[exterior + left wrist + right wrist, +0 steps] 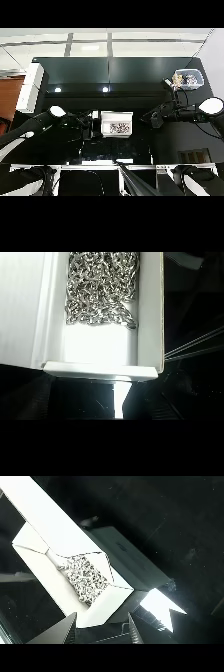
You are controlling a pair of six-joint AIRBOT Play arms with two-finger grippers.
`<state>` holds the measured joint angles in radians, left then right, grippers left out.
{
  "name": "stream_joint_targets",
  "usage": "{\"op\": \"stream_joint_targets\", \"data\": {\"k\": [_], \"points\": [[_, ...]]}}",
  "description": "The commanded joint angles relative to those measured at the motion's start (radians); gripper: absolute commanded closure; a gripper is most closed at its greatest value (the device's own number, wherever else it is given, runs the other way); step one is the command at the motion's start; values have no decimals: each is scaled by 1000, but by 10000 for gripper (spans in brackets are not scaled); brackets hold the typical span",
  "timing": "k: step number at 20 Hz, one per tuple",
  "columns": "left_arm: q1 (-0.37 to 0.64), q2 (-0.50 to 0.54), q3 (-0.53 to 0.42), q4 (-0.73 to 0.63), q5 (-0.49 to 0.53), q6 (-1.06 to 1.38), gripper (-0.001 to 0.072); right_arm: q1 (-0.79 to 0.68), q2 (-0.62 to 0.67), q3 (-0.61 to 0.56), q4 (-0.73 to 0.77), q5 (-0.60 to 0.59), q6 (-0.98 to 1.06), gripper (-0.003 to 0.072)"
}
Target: Fold the box and place the chain.
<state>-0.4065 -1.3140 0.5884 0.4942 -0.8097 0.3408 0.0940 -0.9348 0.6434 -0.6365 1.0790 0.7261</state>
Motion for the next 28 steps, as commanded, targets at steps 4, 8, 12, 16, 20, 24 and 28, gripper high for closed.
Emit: {"op": "stream_joint_targets", "data": {"k": [4, 8, 12, 16, 20, 24, 28], "points": [[-17, 0, 1, -13, 12, 16, -1, 0, -1, 0, 1, -2, 0, 302], [-50, 0, 1, -5, 24, 19, 1, 0, -1, 0, 2, -2, 0, 302], [-53, 0, 1, -9, 18, 18, 190, 0, -1, 0, 14, -16, 8, 300], [-53, 0, 1, -10, 18, 18, 342, 17, -3, 4, 73, -172, 145, -29], [-53, 0, 1, -10, 18, 18, 341, 116, -64, 37, 146, -292, 153, -27], [-53, 0, 1, -10, 18, 18, 341, 169, -161, 90, 133, -296, 149, -27], [-53, 0, 1, -10, 18, 18, 341, 210, -175, 92, 16, -200, -11, -27]]}}
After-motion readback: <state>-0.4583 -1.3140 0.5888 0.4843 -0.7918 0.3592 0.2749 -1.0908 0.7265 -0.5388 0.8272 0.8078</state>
